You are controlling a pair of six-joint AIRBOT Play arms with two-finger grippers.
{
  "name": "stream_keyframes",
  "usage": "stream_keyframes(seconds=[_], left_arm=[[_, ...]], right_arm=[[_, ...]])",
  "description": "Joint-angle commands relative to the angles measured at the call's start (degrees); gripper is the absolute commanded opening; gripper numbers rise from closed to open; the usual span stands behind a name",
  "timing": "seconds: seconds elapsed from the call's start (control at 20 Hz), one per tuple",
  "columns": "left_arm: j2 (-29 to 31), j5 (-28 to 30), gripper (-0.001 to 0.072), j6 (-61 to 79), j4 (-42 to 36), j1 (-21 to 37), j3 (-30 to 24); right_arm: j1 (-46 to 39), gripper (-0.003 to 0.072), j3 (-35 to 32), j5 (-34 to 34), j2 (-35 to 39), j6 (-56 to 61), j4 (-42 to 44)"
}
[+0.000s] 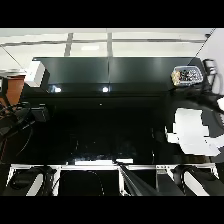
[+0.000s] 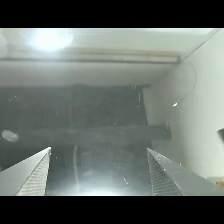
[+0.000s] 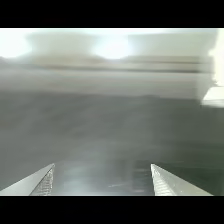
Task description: Fold the box and place the chain.
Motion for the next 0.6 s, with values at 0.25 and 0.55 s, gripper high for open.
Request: stream_keyframes(seconds=[0.25,0.55], left_arm=[[-6.1,-0.7,0.0707,0.2,-0.1,0.0,0.0],[-8.6,-0.7,0.0707,0.2,-0.1,0.0,0.0]], right_arm=[[-41.9,0.0720,14.1,16.6,-11.1,14.3,-27.0],[-45.7,0.0720,14.3,25.8,-22.7,-9.0,-22.2]])
